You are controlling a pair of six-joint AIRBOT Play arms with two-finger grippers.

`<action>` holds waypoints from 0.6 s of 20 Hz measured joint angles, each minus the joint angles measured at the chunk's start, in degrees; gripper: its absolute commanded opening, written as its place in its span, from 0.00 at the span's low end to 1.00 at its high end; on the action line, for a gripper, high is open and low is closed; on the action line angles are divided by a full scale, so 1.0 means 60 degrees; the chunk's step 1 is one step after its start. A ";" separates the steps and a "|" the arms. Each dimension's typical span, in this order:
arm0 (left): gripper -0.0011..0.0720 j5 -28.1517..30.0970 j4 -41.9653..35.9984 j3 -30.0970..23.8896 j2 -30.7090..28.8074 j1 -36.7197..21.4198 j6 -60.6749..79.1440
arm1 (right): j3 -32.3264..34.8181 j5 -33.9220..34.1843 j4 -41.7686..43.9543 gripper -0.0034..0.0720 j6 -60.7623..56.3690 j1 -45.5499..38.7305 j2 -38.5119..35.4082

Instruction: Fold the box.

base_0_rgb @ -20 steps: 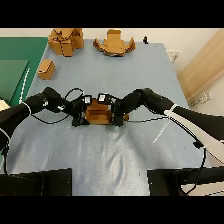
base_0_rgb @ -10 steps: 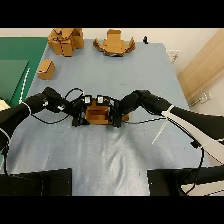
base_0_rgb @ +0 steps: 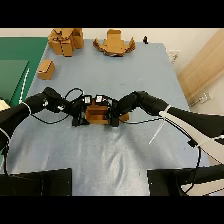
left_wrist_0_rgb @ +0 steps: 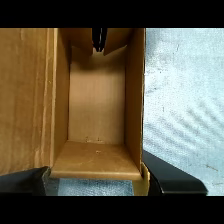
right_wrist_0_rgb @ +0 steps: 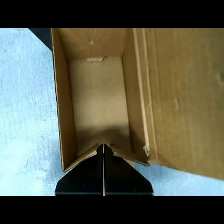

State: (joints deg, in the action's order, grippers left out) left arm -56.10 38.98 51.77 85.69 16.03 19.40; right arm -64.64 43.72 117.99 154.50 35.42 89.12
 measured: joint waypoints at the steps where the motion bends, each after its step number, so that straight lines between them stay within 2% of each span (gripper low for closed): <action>1: 0.50 -0.0004 0.0000 0.0000 0.0000 0.0000 0.0004 | 0.0000 -0.0036 0.0051 0.05 0.0007 0.0000 0.0018; 2: 0.50 0.0000 0.0000 0.0000 0.0000 0.0000 0.0004 | 0.0000 -0.0062 0.0080 0.05 0.0029 0.0000 0.0044; 3: 0.50 0.0000 0.0000 0.0000 0.0000 0.0000 0.0004 | 0.0000 -0.0084 0.0124 0.10 0.0044 0.0000 0.0073; 4: 0.50 0.0000 0.0000 0.0000 0.0000 0.0000 0.0004 | 0.0000 -0.0102 0.0175 0.35 0.0047 0.0000 0.0109; 5: 0.50 0.0000 0.0000 0.0000 0.0000 0.0000 0.0007 | 0.0000 -0.0120 0.0251 0.54 0.0058 0.0000 0.0153; 6: 0.50 0.0000 0.0000 0.0000 0.0000 0.0000 0.0007 | 0.0000 -0.0124 0.0317 0.56 0.0076 -0.0004 0.0189; 8: 0.50 0.0004 0.0000 0.0000 0.0000 0.0000 0.0011 | -0.0004 -0.0127 0.0408 0.68 0.0076 -0.0004 0.0240; 10: 0.50 0.0004 0.0000 0.0000 0.0000 0.0000 0.0015 | -0.0004 -0.0131 0.0463 0.68 0.0080 -0.0004 0.0266; 12: 0.50 0.0004 0.0000 0.0000 0.0000 0.0000 0.0015 | -0.0004 -0.0135 0.0484 0.61 0.0080 -0.0004 0.0277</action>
